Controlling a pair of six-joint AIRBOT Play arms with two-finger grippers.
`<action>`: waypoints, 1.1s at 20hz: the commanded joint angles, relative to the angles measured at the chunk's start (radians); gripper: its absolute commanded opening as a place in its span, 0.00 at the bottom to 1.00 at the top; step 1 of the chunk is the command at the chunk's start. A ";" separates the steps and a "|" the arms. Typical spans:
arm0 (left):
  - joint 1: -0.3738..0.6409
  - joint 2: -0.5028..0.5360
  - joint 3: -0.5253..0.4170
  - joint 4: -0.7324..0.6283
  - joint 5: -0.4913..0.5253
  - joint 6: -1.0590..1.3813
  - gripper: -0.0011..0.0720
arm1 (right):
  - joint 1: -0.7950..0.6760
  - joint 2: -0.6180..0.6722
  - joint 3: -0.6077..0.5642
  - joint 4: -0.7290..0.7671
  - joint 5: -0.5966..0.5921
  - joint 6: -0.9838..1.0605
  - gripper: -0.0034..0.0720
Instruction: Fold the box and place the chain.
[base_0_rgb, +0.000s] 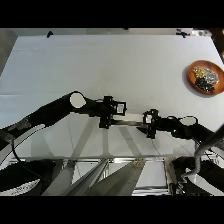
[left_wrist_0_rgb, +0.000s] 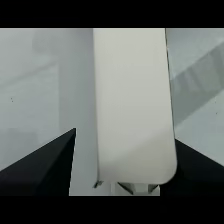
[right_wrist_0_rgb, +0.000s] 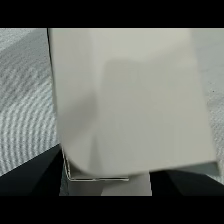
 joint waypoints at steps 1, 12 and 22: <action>0.007 0.044 0.001 0.167 -0.005 -0.163 0.75 | 0.000 0.000 0.000 -0.001 0.003 0.000 0.58; 0.168 0.356 0.001 0.370 -0.350 -0.486 0.02 | 0.000 0.000 0.000 0.000 0.003 0.000 0.58; -0.101 0.227 -0.085 0.026 -0.216 -0.352 0.02 | 0.000 0.000 0.000 -0.001 0.003 0.000 0.58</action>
